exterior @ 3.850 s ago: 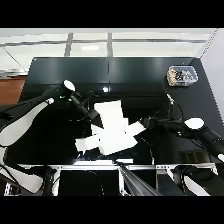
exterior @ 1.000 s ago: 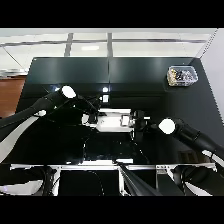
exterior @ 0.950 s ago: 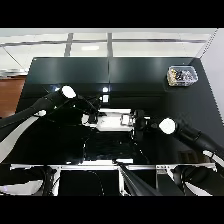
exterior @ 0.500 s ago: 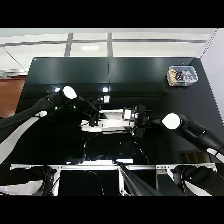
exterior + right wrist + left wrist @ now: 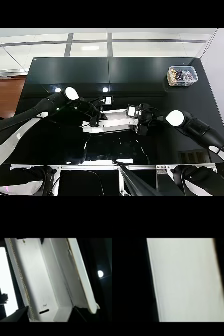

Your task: Fold the box and place the chain.

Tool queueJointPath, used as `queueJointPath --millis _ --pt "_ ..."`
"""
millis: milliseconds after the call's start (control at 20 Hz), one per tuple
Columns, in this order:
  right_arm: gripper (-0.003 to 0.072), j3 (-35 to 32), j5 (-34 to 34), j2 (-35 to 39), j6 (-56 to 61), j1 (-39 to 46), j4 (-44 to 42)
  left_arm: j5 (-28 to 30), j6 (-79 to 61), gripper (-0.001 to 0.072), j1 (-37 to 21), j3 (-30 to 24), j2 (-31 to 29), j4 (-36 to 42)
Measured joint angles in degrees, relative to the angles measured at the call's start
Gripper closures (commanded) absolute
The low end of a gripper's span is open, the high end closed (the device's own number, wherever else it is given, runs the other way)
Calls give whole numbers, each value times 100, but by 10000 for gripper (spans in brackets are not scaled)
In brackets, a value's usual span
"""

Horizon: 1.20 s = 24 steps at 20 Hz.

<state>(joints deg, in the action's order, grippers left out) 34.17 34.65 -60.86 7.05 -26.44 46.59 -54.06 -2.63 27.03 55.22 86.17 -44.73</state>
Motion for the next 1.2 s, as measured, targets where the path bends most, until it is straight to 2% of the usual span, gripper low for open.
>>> queueJointPath --millis 350,550,800,1200 --pt "40 0 94 0 -79 170 -13 90 -2 679 0 0 0 -7" --pt "40 0 273 -44 -457 186 -538 153 -17 679 2 0 0 -9" --pt "40 0 437 -463 -1217 188 -1233 201 -37 679 7 0 4 -15" --pt "40 0 503 -1036 -1864 188 -1471 225 0 679 7 0 37 -7"
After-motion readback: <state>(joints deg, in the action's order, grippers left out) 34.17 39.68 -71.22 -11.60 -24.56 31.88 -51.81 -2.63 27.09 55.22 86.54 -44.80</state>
